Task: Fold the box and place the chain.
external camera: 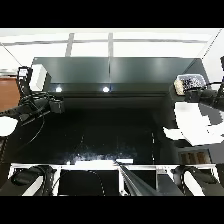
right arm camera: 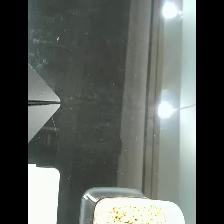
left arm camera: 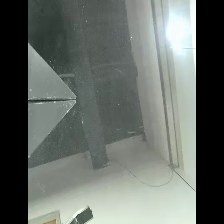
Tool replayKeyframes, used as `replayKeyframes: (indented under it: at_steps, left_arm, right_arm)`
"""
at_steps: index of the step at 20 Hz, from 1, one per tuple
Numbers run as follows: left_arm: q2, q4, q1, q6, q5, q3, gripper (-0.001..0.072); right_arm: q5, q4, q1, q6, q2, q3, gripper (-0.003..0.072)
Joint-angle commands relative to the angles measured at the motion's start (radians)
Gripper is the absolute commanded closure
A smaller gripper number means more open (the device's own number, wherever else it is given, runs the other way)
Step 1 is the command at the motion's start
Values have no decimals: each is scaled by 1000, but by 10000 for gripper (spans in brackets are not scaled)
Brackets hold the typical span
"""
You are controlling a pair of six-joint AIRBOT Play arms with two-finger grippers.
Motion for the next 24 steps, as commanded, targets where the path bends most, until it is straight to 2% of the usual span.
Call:
replayKeyframes:
  at_steps: [1,20,24]
  left_arm:
    - [1,0,0,0,0,0,682]
    - [1,0,0,0,2,0,683]
    - [-2,0,0,0,118,0,682]
  right_arm:
    - [0,0,0,0,1,0,669]
    - [-6,27,0,0,1,0,669]
    - [-63,32,0,0,-3,0,667]
